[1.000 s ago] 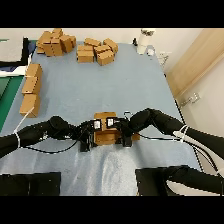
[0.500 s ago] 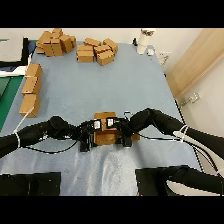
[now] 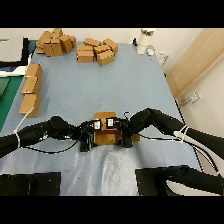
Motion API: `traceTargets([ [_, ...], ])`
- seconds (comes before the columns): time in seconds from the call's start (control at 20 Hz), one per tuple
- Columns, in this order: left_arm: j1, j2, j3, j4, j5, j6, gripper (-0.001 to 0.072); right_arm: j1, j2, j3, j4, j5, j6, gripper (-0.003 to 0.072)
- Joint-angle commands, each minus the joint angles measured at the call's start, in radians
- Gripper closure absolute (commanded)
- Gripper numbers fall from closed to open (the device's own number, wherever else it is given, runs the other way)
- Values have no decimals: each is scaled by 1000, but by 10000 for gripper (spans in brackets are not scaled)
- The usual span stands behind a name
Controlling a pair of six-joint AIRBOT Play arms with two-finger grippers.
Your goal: Fold the box.
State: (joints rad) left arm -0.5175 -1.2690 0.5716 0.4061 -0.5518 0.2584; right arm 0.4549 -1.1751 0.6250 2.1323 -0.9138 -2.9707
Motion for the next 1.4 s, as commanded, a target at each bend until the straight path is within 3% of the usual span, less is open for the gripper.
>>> traceTargets([
  [0.0,0,0,1,-2,0,-5,240,-1,35,2,-48,-35,103,-33],
  [0.15,0,0,1,-2,0,-5,240,-1,76,2,-143,-51,218,-32],
  [0.3,0,0,1,-2,0,-5,240,-1,140,2,-219,-171,372,-28],
  [0.45,0,0,1,-2,0,-5,240,0,189,2,-189,-280,484,-25],
  [0.6,0,0,1,-2,0,-5,240,0,205,1,-100,-385,862,-25],
  [0.75,0,0,1,-2,0,-5,240,2,203,1,45,-371,1218,-25],
  [1.0,0,0,1,-2,0,-5,240,1,202,1,42,-138,1356,-12],
  [1.05,0,0,1,-2,0,-5,240,1,202,1,42,-131,1398,45],
  [1.2,0,0,1,-2,0,-5,240,2,201,4,68,-112,1580,637],
  [1.25,0,0,1,-2,0,-6,240,2,202,10,76,-116,1572,675],
  [1.35,0,0,1,-2,0,-5,240,0,202,43,76,-82,1571,683],
])
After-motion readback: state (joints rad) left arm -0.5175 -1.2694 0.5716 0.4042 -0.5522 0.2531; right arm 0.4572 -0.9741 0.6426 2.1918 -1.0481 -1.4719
